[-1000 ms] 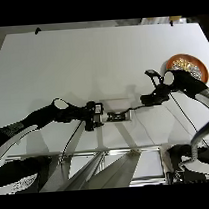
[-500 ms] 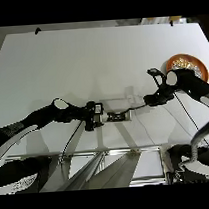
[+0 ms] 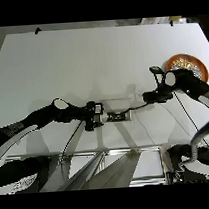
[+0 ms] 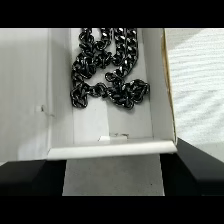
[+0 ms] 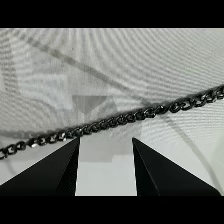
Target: Fold the box and place the chain.
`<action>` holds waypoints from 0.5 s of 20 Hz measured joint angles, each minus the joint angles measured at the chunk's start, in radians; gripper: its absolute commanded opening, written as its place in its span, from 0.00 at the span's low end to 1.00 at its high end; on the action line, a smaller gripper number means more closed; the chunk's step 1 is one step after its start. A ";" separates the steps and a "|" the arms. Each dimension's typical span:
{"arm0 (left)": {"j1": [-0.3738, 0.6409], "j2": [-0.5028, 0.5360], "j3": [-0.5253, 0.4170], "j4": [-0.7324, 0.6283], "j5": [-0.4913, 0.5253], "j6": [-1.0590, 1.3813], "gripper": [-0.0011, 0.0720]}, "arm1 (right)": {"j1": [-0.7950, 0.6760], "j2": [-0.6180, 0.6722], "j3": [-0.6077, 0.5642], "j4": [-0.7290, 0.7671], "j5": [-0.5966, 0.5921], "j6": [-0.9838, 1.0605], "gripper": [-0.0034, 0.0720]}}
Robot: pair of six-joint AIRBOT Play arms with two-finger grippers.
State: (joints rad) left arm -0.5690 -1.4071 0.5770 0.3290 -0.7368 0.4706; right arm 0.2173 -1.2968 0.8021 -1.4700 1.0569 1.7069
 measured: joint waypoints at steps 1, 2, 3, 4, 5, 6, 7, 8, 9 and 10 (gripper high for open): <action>0.000 0.000 0.000 0.000 0.000 0.000 0.46 | 0.000 -0.002 0.000 0.000 -0.005 0.014 0.46; 0.000 0.000 0.000 0.000 0.000 0.000 0.46 | 0.000 -0.005 0.000 0.000 -0.011 0.027 0.43; 0.000 0.000 0.000 0.000 0.000 0.000 0.46 | 0.000 -0.010 0.000 -0.001 -0.014 0.039 0.43; 0.000 0.000 0.000 0.000 0.000 0.000 0.46 | 0.000 -0.015 0.000 -0.001 -0.016 0.049 0.40; 0.000 0.000 0.000 0.000 0.000 0.000 0.46 | 0.000 -0.021 0.000 -0.002 -0.016 0.054 0.36; 0.000 0.000 0.000 0.000 0.000 0.000 0.46 | 0.000 -0.027 0.000 -0.004 -0.015 0.060 0.33; 0.000 0.000 0.000 0.000 0.000 0.000 0.46 | 0.000 -0.035 0.000 -0.004 -0.013 0.065 0.24; 0.000 0.000 0.000 0.000 0.000 0.000 0.46 | 0.000 -0.043 0.000 -0.004 -0.006 0.067 0.09; 0.000 0.000 0.000 0.000 0.000 0.000 0.46 | 0.000 -0.048 0.002 0.000 0.001 0.074 0.07; 0.000 0.000 0.000 0.000 0.000 0.000 0.46 | 0.000 -0.051 0.002 -0.001 0.005 0.073 0.07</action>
State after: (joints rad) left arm -0.5690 -1.4071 0.5770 0.3290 -0.7368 0.4706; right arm 0.2173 -1.3483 0.8040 -1.4712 1.0622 1.7798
